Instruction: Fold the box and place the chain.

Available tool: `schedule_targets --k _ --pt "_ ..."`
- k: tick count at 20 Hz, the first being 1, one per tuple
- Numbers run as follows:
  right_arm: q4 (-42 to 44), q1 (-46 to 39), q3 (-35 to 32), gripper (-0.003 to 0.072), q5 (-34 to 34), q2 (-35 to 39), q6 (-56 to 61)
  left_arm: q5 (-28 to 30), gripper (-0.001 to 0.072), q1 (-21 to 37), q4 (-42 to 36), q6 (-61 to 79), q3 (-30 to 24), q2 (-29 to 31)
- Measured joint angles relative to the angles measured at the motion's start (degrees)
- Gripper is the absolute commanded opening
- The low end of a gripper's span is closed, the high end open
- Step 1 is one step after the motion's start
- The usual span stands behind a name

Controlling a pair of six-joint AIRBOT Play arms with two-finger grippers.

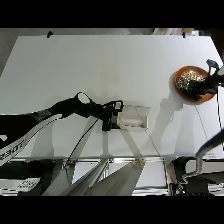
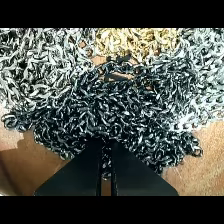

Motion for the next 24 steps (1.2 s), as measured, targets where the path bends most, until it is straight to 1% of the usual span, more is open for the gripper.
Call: schedule_targets --k 3,6,10,15,20,24 --pt "0.1 0.0 0.0 0.0018 1.7 2.2 -0.1 0.0 0.0273 0.0 0.0 0.0 0.0 0.0" --pt "0.4 0.0 0.0 0.0018 4.1 7.6 -1.1 0.0 0.0273 0.0 0.0 0.0 0.0 0.0" --pt "2.3 0.0 0.0 0.0018 10.2 18.7 -3.7 0.0 0.0273 0.0 0.0 0.0 0.0 0.0" --pt "9.5 0.6 0.0 0.0018 18.1 33.7 -5.9 0.0 0.0273 0.0 0.0 0.0 0.0 0.0" --pt "14.8 5.7 0.0 0.0018 24.7 47.3 -6.4 0.0 0.0273 0.0 0.0 0.0 0.0 0.0" --pt "18.1 12.7 0.0 0.0018 26.9 55.2 -5.7 0.0 0.0273 0.0 0.0 0.0 0.0 0.0"
